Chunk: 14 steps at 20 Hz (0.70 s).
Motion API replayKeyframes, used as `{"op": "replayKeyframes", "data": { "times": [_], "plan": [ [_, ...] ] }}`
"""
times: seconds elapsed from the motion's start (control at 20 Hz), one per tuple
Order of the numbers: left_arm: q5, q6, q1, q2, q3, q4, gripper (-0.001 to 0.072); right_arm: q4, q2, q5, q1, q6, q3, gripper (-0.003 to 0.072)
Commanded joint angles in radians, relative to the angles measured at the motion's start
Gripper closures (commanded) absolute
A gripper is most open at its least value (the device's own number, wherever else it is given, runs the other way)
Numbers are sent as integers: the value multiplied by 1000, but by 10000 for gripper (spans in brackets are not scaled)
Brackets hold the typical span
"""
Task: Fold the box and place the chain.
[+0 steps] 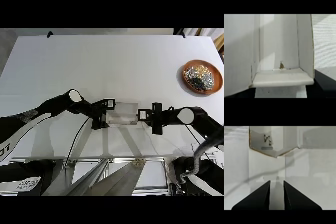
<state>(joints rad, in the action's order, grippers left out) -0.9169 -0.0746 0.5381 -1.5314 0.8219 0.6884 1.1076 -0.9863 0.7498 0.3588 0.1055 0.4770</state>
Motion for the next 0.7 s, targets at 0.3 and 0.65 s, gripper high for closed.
{"op": "replayKeyframes", "data": {
  "times": [0.3, 0.65],
  "plan": [
    [0, 0, 0, 1, 0, 0, 397, -147, -121, -108, 51, -171, 0, 495],
    [0, 0, 0, 1, 0, 0, 397, -370, -121, -107, 51, -306, 0, 496]
  ]
}}
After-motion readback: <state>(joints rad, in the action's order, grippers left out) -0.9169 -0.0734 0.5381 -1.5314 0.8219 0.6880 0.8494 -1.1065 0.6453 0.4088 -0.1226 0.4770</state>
